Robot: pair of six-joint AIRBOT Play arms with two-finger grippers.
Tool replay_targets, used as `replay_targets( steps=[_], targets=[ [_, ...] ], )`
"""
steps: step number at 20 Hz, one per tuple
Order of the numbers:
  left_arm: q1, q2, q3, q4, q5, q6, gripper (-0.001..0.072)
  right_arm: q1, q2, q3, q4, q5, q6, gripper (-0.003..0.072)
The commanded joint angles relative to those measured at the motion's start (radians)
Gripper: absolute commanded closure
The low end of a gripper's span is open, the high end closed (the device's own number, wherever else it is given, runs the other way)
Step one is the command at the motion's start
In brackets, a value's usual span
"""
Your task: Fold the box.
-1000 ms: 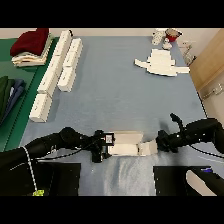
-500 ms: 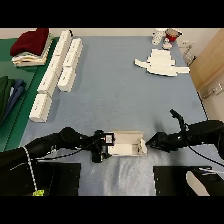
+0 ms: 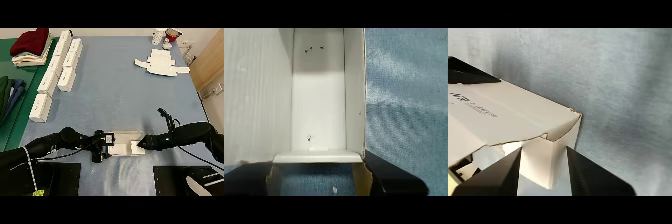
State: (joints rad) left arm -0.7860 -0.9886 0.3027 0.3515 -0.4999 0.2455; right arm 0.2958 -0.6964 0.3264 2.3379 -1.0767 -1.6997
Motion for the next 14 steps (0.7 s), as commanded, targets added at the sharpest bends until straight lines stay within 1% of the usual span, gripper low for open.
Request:
replay_targets(
  steps=[1, 4, 7, 10, 12, 14],
  targets=[
    [0.0, 0.001, 0.0, 0.0, 0.0, 0.0, 0.0186, 0.128, -0.029, 0.056, -0.163, 0.066, 0.206, 0.0224],
    [0.0, 0.001, 0.0, 0.0, 0.0, 0.0, 0.0186, 0.245, -0.081, 0.139, -0.338, 0.065, 0.402, 0.0224],
    [0.0, 0.001, 0.0, 0.0, 0.0, 0.0, 0.0186, 0.373, -0.159, 0.22, -0.454, 0.063, 0.558, 0.0225],
    [0.0, 0.001, 0.0, 0.0, 0.0, 0.0, 0.0186, 0.489, -0.262, 0.299, -0.579, 0.011, 0.729, 0.0225],
    [0.0, 0.001, 0.0, 0.0, 0.0, 0.0, 0.0186, 0.546, -0.316, 0.341, -0.642, -0.033, 0.819, 0.0226],
    [0.0, 0.001, 0.0, 0.0, 0.0, 0.0, 0.0186, 0.579, -0.354, 0.367, -0.662, -0.047, 0.86, 0.0226]
  ],
)
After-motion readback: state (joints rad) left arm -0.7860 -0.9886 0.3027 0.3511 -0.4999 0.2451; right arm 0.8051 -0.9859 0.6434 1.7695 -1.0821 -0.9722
